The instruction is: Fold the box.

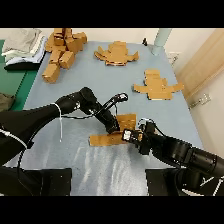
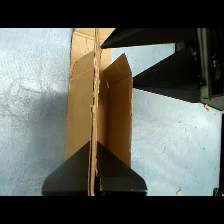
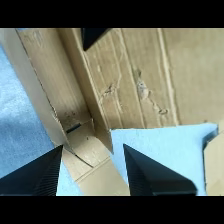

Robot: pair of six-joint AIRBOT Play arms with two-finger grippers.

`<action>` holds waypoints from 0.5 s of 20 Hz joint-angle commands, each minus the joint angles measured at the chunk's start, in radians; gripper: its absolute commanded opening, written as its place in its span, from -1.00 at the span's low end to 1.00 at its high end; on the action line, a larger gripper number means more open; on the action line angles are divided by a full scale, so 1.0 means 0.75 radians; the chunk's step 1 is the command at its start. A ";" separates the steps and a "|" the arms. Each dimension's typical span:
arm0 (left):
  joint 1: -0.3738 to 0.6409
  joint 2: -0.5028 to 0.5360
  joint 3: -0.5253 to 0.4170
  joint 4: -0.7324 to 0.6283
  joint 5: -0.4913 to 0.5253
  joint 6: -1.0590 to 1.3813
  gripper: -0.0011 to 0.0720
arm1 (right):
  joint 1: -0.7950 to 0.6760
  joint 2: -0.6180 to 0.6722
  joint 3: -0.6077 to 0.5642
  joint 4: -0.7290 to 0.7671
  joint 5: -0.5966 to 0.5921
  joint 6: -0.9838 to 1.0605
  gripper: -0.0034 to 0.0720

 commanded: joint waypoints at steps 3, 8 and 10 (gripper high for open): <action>-0.001 -0.001 0.001 -0.001 0.001 0.000 -0.94 | 0.001 -0.026 -0.001 0.011 0.018 0.020 0.67; -0.001 -0.001 0.001 -0.001 0.001 0.000 -0.94 | 0.001 -0.041 -0.001 0.015 0.011 0.020 0.66; -0.001 -0.001 0.001 -0.001 0.001 0.000 -0.94 | 0.001 -0.041 -0.001 0.028 0.019 0.021 0.66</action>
